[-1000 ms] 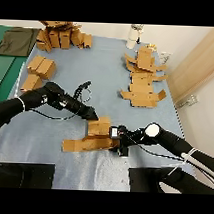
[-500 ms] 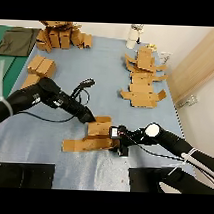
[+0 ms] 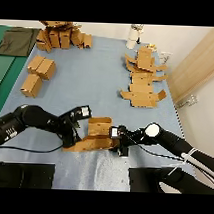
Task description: Fold the box.
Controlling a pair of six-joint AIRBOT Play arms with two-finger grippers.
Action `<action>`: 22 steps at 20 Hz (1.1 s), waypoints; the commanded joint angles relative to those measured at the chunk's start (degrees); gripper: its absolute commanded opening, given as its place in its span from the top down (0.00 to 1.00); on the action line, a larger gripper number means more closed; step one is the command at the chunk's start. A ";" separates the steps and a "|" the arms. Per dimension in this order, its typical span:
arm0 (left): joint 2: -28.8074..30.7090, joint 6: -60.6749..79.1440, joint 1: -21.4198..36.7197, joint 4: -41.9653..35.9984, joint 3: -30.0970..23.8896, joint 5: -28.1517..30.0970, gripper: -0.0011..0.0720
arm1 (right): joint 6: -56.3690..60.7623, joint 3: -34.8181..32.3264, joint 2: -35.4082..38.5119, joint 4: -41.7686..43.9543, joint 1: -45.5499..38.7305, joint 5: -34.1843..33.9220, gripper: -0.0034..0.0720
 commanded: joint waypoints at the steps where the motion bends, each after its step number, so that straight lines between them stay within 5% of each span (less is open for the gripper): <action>1: 1.66 0.22 -4.87 2.71 -2.82 0.52 0.13 | 0.00 0.00 -0.02 -0.02 0.00 -0.02 0.18; 6: -1.66 0.17 -7.76 5.20 -2.84 1.05 0.12 | 0.00 0.00 -0.02 -0.04 0.00 -0.33 0.18; 7: -2.80 0.20 -7.74 5.22 -2.82 1.57 0.00 | 0.00 0.00 -0.02 -0.04 0.00 -0.33 0.18; 22: -4.74 -0.02 -8.41 2.82 -2.80 5.64 0.00 | 0.00 0.00 -0.02 -1.36 0.00 -0.35 0.18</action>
